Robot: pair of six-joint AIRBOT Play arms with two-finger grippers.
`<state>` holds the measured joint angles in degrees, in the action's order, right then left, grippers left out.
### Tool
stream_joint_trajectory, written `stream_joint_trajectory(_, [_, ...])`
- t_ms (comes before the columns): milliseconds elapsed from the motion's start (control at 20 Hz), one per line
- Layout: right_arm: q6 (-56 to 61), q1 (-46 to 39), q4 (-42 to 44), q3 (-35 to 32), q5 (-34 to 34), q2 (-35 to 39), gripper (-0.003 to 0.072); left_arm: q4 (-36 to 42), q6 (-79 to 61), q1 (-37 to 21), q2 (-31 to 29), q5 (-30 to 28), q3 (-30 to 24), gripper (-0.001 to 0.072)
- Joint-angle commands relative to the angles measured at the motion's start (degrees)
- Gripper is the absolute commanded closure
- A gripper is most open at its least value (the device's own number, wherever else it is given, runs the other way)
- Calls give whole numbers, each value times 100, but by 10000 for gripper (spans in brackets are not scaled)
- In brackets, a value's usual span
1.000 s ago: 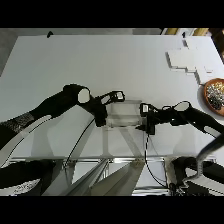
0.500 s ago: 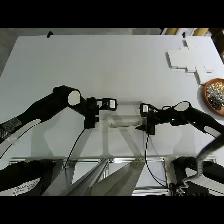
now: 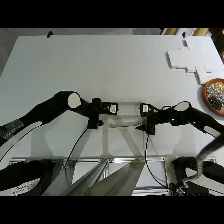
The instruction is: Fold the box and place the chain.
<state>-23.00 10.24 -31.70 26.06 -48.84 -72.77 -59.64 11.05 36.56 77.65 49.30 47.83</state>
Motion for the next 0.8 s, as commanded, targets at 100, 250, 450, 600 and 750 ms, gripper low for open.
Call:
stream_joint_trajectory(100, [0, 0, 4, 0, 2, 4, 271, 101, -55, 264, 208, 4, -22, 184])
stream_joint_trajectory(250, [0, 0, 2, 0, 2, 4, 271, 133, -57, 361, 227, 39, -26, 200])
stream_joint_trajectory(450, [0, 0, 4, 0, 2, 4, 271, 308, -55, 361, 227, 17, -26, 227])
stream_joint_trajectory(600, [0, 0, 2, 0, 2, 4, 271, 389, -11, 380, 229, 22, -26, 294])
stream_joint_trajectory(750, [0, 0, 4, 0, 2, 4, 271, 387, 96, 404, 229, -26, -26, 319])
